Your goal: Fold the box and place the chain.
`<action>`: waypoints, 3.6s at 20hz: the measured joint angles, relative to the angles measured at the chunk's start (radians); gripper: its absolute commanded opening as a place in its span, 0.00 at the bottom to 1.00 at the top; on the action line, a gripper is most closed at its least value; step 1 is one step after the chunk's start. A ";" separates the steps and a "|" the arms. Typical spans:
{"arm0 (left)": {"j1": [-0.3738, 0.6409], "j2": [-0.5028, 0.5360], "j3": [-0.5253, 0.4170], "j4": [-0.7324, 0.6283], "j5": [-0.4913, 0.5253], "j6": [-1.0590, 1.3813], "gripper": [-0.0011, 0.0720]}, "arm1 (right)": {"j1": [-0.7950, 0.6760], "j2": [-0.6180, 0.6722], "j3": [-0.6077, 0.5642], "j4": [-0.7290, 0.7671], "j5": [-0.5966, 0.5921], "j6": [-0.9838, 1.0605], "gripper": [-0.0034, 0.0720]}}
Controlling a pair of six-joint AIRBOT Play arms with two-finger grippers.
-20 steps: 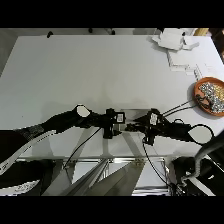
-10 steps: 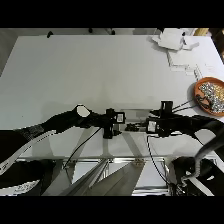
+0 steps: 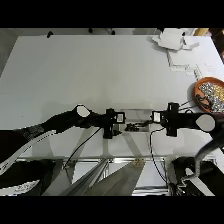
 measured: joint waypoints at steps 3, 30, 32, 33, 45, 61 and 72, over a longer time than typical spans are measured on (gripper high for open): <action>0.000 0.000 0.000 0.000 0.000 0.000 0.39 | -0.012 -0.089 -0.001 0.039 0.006 -0.057 0.31; 0.000 0.000 0.000 0.000 0.000 0.000 0.39 | -0.018 -0.169 -0.073 0.146 -0.119 -0.170 0.08; 0.000 0.000 0.000 0.000 0.000 0.000 0.39 | -0.018 -0.161 -0.074 0.142 -0.110 -0.158 0.07; 0.000 0.000 0.000 0.000 0.000 0.000 0.39 | -0.018 -0.150 -0.075 0.133 -0.106 -0.137 0.07; 0.000 0.000 0.000 0.000 0.000 0.000 0.39 | -0.015 0.189 -0.076 0.321 0.069 -0.020 0.08; 0.000 0.000 0.000 0.000 0.000 0.000 0.39 | 0.381 0.042 -0.076 0.642 -0.290 -0.035 0.25; 0.000 0.000 0.000 0.000 0.000 0.000 0.39 | 0.226 0.069 0.111 0.136 0.026 0.220 0.27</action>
